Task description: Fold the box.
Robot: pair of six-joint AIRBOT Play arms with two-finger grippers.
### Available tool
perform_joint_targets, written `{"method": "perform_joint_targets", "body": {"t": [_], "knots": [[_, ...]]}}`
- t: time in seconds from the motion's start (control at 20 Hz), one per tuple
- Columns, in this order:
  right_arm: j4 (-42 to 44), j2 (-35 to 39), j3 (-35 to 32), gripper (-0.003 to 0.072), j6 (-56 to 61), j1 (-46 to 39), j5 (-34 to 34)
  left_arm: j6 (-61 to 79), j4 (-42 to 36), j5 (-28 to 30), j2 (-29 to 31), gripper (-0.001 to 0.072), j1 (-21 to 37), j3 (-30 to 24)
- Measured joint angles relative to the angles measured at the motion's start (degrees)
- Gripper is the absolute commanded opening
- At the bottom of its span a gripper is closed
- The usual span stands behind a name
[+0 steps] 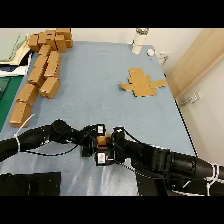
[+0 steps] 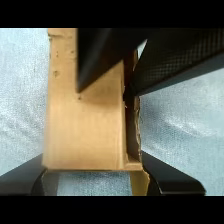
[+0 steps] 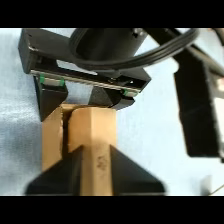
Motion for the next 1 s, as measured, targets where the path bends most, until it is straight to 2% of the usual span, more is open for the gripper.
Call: {"method": "perform_joint_targets", "body": {"t": [0.1, 0.15, 1.0], "knots": [[1.0, 0.0, 0.0, 0.0150, 0.0, 0.0, -0.6, 0.0, 0.0, 0.0, 0.0, 0.0528, 0.0, 0.0], [1.6, 0.0, 0.0, 0.0083, 0.0, 0.0, -0.8, 0.0, 0.0, 0.0, 0.0, 0.0528, 0.0, 0.0], [12.4, 0.0, 0.0, 0.0082, -2.1, 0.1, -2.2, 0.0, 0.0, 0.0, 0.0, 0.0528, 0.0, 0.0]]}}
